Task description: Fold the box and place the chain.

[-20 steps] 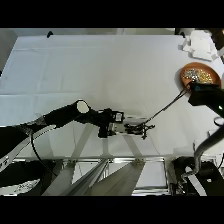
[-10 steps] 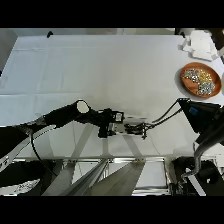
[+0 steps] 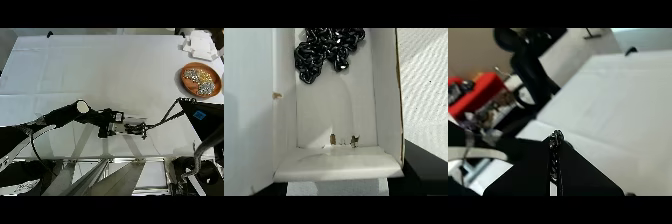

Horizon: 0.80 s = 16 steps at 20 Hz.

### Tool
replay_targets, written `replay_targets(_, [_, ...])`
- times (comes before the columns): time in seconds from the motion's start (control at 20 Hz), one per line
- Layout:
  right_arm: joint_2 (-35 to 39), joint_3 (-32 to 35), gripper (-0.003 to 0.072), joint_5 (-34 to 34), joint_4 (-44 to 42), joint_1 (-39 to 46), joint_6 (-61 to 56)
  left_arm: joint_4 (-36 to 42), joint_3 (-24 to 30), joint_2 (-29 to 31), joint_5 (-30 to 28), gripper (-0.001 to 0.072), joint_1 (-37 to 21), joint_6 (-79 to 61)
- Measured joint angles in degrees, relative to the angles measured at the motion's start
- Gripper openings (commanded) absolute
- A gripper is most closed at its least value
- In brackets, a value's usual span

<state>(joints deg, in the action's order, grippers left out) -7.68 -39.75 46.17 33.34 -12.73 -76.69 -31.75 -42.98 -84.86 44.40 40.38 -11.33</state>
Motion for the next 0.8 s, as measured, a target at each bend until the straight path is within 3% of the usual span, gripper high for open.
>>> replay_targets(0.4, [-0.07, 0.0, 0.0011, -5.7, -10.25, 0.0, 2.12, 0.0, 0.0, 0.0, 0.0, 0.0335, 0.0, 0.0])
replay_targets(0.6, [-2.27, 0.0, 0.0009, -4.44, -7.06, 0.0, 3.28, 0.0, 0.02, 0.0, 0.0, 0.0335, 0.0, 0.0])
replay_targets(0.8, [-9.25, 0.22, 0.0009, 0.94, -2.8, 0.0, 6.32, 0.0, 0.0, 0.0, 0.0, 0.0335, 0.0, 0.0])
